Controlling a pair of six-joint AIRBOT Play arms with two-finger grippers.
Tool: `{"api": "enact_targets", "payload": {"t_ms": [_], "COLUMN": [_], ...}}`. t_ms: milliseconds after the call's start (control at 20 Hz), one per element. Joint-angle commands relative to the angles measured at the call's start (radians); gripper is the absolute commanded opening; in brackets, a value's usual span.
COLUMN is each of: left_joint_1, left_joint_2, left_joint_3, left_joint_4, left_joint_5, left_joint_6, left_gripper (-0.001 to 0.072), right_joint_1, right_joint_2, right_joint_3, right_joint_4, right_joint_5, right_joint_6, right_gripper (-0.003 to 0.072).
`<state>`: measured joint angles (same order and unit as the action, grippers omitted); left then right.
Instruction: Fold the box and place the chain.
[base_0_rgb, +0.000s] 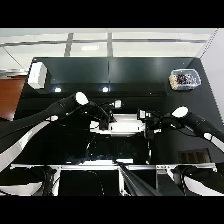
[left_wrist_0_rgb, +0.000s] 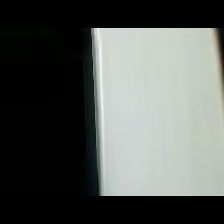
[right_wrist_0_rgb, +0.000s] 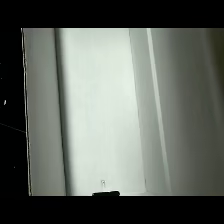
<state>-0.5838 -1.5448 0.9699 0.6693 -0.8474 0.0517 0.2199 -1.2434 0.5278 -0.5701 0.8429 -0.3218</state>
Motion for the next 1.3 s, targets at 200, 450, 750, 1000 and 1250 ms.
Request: {"api": "enact_targets", "payload": {"t_ms": [200, 450, 750, 1000, 1250], "left_joint_1": [-0.001, -0.001, -0.001, -0.001, -0.001], "left_joint_2": [0.0, 0.0, 0.0, 0.0, 0.0], "left_joint_3": [0.0, 0.0, 0.0, 0.0, 0.0], "left_joint_4": [0.0, 0.0, 0.0, 0.0, 0.0], "left_joint_5": [0.002, 0.001, 0.001, 0.002, 0.002], "left_joint_6": [0.0, -0.001, -0.001, -0.001, -0.001], "left_gripper": [0.0026, 0.0026, 0.0026, 0.0026, 0.0026], "right_joint_1": [0.005, 0.005, 0.005, -0.026, -0.023], "right_joint_2": [-0.007, -0.007, -0.007, -0.006, -0.007], "right_joint_3": [0.002, 0.002, 0.002, 0.002, 0.002], "right_joint_4": [-0.059, -0.058, -0.059, -0.05, -0.052], "right_joint_5": [-0.018, -0.018, -0.013, 0.014, 0.011], "right_joint_6": [0.057, 0.057, 0.056, 0.056, 0.057], "right_gripper": [0.0705, 0.0704, 0.0704, 0.0704, 0.0704]}}
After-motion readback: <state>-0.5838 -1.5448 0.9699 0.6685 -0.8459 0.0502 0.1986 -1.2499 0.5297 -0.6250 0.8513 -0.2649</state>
